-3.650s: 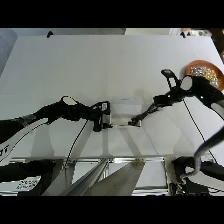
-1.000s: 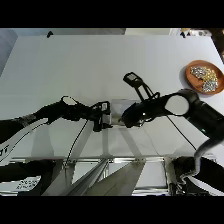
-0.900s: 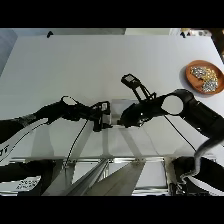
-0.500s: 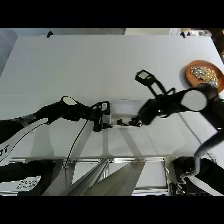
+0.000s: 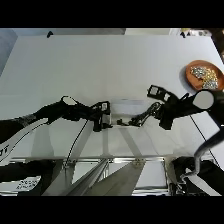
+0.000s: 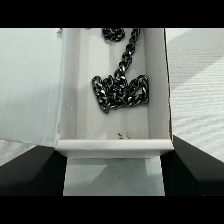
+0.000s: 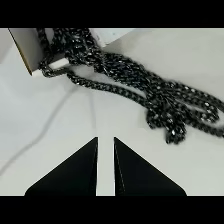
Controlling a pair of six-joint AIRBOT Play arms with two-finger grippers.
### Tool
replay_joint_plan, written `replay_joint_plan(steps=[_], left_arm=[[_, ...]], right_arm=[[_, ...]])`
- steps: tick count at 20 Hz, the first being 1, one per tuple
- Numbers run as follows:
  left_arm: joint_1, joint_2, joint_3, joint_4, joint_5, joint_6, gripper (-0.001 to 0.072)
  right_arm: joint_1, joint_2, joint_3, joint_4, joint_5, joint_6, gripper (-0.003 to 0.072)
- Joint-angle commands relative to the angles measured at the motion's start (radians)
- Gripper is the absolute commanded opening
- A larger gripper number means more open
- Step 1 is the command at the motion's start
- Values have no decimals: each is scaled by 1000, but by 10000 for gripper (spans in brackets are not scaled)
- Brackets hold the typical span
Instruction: Fold the box and place the chain.
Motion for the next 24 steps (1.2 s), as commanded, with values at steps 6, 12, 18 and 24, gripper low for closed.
replay_joint_plan(steps=[6,12,18,24], left_arm=[[0,1,0,0,0,0,207],[0,1,0,0,0,0,207],[0,1,0,0,0,0,207],[0,1,0,0,0,0,207]], right_arm=[[-15,-117,-80,260,-222,-386,120],[2,-139,-80,358,-229,-427,119],[3,-140,-80,358,-201,-432,118],[3,-140,-80,255,-190,-434,119]])
